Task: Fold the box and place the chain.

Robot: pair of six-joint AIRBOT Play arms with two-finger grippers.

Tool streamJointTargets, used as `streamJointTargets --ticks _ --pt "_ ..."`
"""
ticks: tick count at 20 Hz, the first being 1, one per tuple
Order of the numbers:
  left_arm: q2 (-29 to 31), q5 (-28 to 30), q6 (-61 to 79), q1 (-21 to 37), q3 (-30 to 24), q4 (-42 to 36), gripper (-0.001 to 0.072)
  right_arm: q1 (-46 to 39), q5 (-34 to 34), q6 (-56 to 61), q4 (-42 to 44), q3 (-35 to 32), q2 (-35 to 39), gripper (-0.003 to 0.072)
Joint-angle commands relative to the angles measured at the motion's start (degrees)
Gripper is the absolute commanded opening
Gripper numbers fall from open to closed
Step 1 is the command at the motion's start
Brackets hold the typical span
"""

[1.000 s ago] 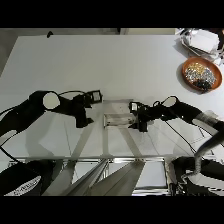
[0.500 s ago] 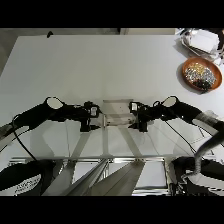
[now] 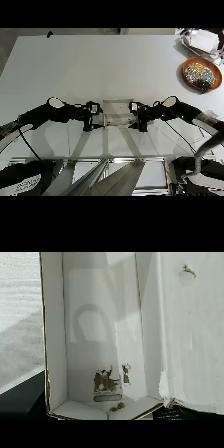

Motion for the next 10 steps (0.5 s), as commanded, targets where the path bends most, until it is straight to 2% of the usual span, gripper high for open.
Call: streamJointTargets --ticks 1,10 --pt "-0.9 -0.9 -0.3 0.0 0.0 -1.2 0.0708 0.0 0.0 0.0 0.0 0.0 0.0 0.0403" --pt "-1.9 -1.1 -0.3 -1.7 0.0 -1.1 0.0708 0.0 0.0 0.0 0.0 0.0 0.0 0.0403"
